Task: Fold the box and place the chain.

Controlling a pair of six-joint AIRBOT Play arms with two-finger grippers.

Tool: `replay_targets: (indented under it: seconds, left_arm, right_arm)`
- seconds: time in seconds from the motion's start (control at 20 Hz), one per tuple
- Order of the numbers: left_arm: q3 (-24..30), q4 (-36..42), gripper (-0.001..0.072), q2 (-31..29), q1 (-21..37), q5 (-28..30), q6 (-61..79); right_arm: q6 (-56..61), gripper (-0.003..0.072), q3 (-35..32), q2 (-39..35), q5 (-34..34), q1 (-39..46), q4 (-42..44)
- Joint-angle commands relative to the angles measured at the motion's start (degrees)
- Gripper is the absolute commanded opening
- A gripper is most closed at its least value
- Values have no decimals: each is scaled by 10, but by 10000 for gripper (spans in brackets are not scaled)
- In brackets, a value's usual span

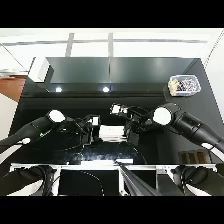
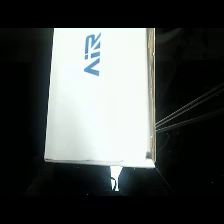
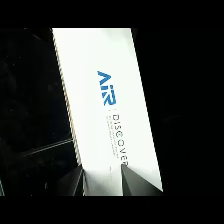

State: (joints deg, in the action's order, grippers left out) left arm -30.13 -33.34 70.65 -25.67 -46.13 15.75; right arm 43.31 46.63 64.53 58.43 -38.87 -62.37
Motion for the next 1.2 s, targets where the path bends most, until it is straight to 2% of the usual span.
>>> replay_targets:
  seconds: [0.0, 0.2, 0.25, 0.3, 0.45, 0.5, 0.55, 1.05, 1.15]
  left_arm:
    - [0, 0, 395, 0, 0, 0, 1]
    - [0, 0, 395, 0, 0, 0, 1]
    - [0, 0, 395, 0, 0, 0, 1]
    - [0, 0, 395, 0, 0, 0, 1]
    - [0, 0, 395, 0, 0, 0, 1]
    - [0, 0, 395, 0, 0, 0, 1]
    - [0, 0, 395, 0, 0, 0, 1]
    - [0, 0, 395, 0, 0, 0, 1]
    - [0, 0, 395, 0, 0, 0, 1]
  right_arm:
    - [0, 268, 0, 0, 0, -2, 1]
    - [0, 271, 0, 0, 0, -2, 0]
    - [1, 384, 0, 0, -2, -2, -2]
    - [9, 422, 0, 0, -6, -2, -7]
    - [15, 418, 0, 0, -9, -2, -9]
    - [15, 369, 0, 0, -9, -2, -9]
    - [15, 365, 0, 0, -9, -2, -9]
    - [17, 368, -14, 2, -28, -2, -7]
    - [20, 454, -14, 2, -31, -2, -7]
